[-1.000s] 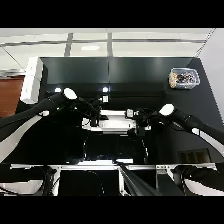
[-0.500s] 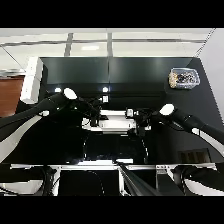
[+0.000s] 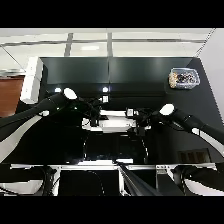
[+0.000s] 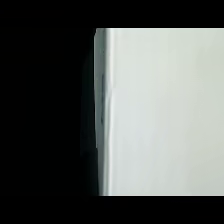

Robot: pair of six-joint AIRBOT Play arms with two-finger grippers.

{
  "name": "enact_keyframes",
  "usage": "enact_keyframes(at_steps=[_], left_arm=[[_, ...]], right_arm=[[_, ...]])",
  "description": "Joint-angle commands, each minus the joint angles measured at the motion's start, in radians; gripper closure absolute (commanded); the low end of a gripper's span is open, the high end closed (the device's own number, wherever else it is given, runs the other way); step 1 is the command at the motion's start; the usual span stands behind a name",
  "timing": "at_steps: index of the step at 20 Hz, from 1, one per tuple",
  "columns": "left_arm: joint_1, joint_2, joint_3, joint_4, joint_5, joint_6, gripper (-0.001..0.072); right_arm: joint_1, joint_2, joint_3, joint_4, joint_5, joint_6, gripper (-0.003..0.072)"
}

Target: Fold the box and place the chain.

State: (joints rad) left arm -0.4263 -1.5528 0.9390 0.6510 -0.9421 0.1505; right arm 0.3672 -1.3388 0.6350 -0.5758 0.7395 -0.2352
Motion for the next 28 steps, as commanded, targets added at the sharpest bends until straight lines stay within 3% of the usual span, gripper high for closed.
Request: enact_keyframes(at_steps=[1, 2, 3, 5, 6, 7, 11, 12, 13, 14, 15, 17, 19, 23, 27, 28], left_arm=[[0.0, 0.0, 0.0, 0.0, -0.001, -0.001, 0.0683], [0.001, 0.001, 0.0, 0.0, -0.004, -0.002, 0.067], [0.002, 0.005, 0.002, 0.001, -0.009, -0.002, 0.0568], [0.015, 0.032, 0.01, 0.007, -0.01, -0.051, 0.0092], [0.027, 0.055, 0.014, 0.026, -0.012, -0.109, -0.0008], [0.043, 0.087, 0.019, 0.068, -0.029, -0.169, -0.0008], [0.117, 0.215, 0.021, 0.305, -0.197, -0.438, 0.0001], [0.133, 0.24, 0.021, 0.368, -0.225, -0.531, 0.004], [0.15, 0.262, 0.021, 0.422, -0.263, -0.626, 0.0184], [0.163, 0.274, 0.021, 0.443, -0.312, -0.693, 0.048], [0.177, 0.278, 0.02, 0.433, -0.386, -0.702, 0.0686], [0.178, 0.28, -0.005, 0.336, -0.471, -0.74, 0.0689], [0.147, 0.298, -0.093, 0.164, -0.417, -0.745, 0.069], [0.013, 0.355, -0.262, -0.093, -0.14, -0.552, 0.0688], [-0.058, 0.338, -0.259, -0.338, 0.193, -0.389, 0.0687], [-0.056, 0.327, -0.242, -0.357, 0.233, -0.389, 0.0687]], right_arm=[[0.001, 0.0, 0.0, -0.002, 0.0, -0.001, 0.0219], [0.001, 0.0, 0.0, -0.002, -0.001, -0.001, 0.0219], [0.001, 0.0, 0.0, -0.002, -0.003, -0.001, 0.0219], [0.001, 0.0, 0.0, -0.002, -0.014, -0.001, 0.0219], [0.001, 0.0, 0.0, -0.002, -0.021, -0.001, 0.0219], [0.001, 0.0, 0.0, -0.001, -0.03, -0.001, 0.0219], [0.001, 0.0, 0.0, -0.001, -0.043, -0.001, 0.0219], [0.0, 0.0, 0.0, -0.001, -0.046, -0.001, 0.0219], [0.001, 0.0, 0.0, -0.001, -0.045, -0.001, 0.0219], [0.0, 0.0, 0.0, -0.001, -0.045, 0.0, 0.0218], [0.0, 0.0, 0.0, -0.001, -0.046, -0.001, 0.0217], [0.001, 0.0, 0.0, -0.001, -0.045, -0.001, 0.0216], [0.001, 0.0, 0.0, -0.001, -0.045, -0.001, 0.0216], [0.001, 0.0, 0.0, -0.001, -0.045, -0.001, 0.0216], [0.001, 0.0, 0.0, -0.001, -0.045, -0.001, 0.0216], [0.001, 0.0, 0.0, -0.001, -0.045, -0.001, 0.0216]])
